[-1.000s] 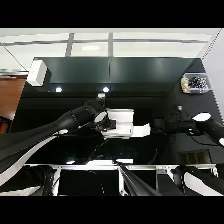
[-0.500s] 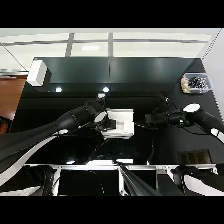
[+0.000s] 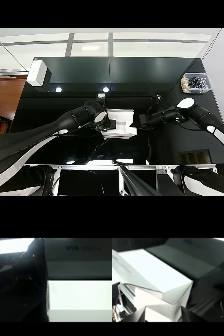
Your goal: Fold the box and place the chain.
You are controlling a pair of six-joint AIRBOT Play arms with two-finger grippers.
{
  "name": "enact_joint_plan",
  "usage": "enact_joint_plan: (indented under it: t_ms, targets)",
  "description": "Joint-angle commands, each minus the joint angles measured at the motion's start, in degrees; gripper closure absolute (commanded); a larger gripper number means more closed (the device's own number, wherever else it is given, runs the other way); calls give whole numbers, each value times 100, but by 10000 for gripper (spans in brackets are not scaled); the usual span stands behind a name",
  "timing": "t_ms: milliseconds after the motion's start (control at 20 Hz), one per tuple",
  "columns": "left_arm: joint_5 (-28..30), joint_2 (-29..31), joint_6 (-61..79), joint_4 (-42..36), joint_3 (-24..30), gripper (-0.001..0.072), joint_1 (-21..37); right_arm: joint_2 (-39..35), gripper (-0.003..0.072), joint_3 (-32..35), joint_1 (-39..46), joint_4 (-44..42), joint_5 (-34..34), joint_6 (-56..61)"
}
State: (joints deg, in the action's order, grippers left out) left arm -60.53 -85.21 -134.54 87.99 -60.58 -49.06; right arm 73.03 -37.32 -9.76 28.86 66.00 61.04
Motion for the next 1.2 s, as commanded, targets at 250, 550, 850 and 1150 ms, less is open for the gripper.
enact_joint_plan:
  t_ms: [250,550,850,1150]
  targets:
    - [2,0,-4,-2,0,685,2,2,215,-778,-1261,1744,-745,2286]
    - [0,0,-4,-2,0,685,2,2,283,-1165,-2041,3152,-914,3838]
    - [2,0,-7,-20,0,685,2,149,447,-1368,-2623,4245,-1075,5053]
    - [0,0,-4,-20,0,685,2,562,447,-1875,-3150,5434,-634,6345]
